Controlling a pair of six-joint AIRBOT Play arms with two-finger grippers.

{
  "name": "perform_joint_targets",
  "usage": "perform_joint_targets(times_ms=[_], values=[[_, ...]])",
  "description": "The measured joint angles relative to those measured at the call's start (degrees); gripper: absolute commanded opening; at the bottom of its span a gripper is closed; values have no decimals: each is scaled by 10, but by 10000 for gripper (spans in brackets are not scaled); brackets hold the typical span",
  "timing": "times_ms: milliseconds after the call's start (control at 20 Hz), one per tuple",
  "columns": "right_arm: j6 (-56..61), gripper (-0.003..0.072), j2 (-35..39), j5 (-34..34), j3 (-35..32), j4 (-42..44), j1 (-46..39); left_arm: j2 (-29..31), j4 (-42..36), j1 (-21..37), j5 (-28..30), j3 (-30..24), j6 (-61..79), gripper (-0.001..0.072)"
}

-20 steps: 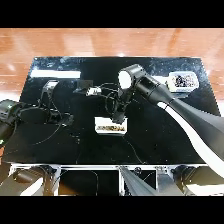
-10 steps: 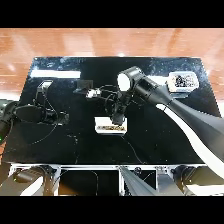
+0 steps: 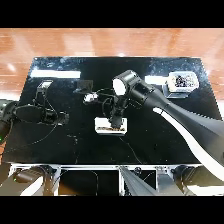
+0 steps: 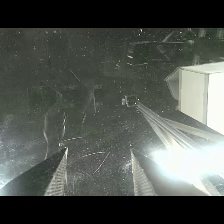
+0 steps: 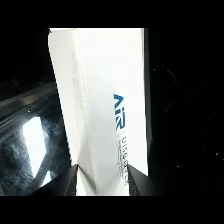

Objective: Fold the box and place the chain.

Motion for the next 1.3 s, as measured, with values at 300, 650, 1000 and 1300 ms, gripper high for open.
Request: perform_joint_targets(times_ms=[300, 650, 1000, 1300], values=[[15, 348, 0, 2, 0, -2, 4, 0, 0, 0, -1, 0, 0, 508], [21, 254, 0, 4, 0, -2, 5, 0, 0, 0, -9, 0, 0, 508], [26, 254, 0, 8, 0, -4, 11, 0, 0, 0, -11, 0, 0, 508], [33, 254, 0, 8, -1, -10, 18, 0, 0, 0, -12, 0, 0, 508]])
